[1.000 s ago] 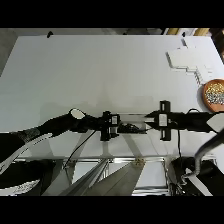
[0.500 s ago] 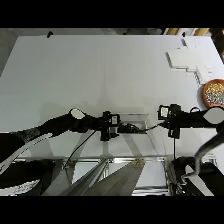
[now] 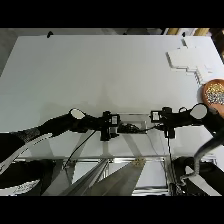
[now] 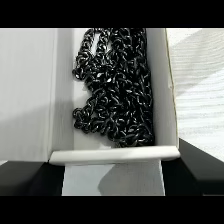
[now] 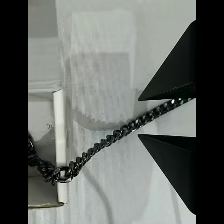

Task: Fold the box and place the chain.

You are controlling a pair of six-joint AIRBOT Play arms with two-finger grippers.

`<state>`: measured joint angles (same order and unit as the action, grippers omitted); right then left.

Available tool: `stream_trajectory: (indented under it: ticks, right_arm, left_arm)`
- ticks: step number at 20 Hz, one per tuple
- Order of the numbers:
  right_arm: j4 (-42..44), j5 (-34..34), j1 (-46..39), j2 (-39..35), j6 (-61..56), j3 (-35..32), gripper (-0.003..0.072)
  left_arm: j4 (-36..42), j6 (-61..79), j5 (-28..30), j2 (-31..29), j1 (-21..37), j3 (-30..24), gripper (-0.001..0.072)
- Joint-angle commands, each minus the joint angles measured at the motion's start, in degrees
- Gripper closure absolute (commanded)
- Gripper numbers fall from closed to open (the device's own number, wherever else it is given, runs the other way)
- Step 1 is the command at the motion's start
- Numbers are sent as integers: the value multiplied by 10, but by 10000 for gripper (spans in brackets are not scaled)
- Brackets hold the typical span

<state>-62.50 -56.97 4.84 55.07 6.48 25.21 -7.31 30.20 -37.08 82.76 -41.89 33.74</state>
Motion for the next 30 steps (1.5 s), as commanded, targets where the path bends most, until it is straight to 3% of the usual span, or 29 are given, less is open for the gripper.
stream_trajectory:
  ticks: [1, 12, 14, 17, 18, 19, 24, 30]
  right_arm:
    - [0, 10, 2, 13, 15, -8, 448]
    - [0, 27, 2, 31, 16, -10, 469]
    - [2, 34, 2, 42, 16, -10, 532]
    - [16, 37, 2, 50, 15, -10, 539]
    - [15, 37, 2, 44, 15, -10, 623]
    - [10, 31, 2, 32, 13, -10, 669]
    - [35, -5, 4, -83, -7, -10, 669]
    - [232, -18, 92, -172, -7, -10, 669]
  left_arm:
    - [0, 0, 0, 0, 0, 0, 505]
    - [0, 0, 0, 0, 0, 0, 505]
    - [0, 0, 0, 0, 0, 0, 505]
    - [0, 0, 0, 0, 0, 0, 505]
    - [0, 0, 0, 0, 0, 0, 505]
    - [0, 0, 0, 0, 0, 0, 505]
    - [0, 0, 0, 0, 0, 0, 505]
    - [0, 0, 0, 0, 0, 0, 505]
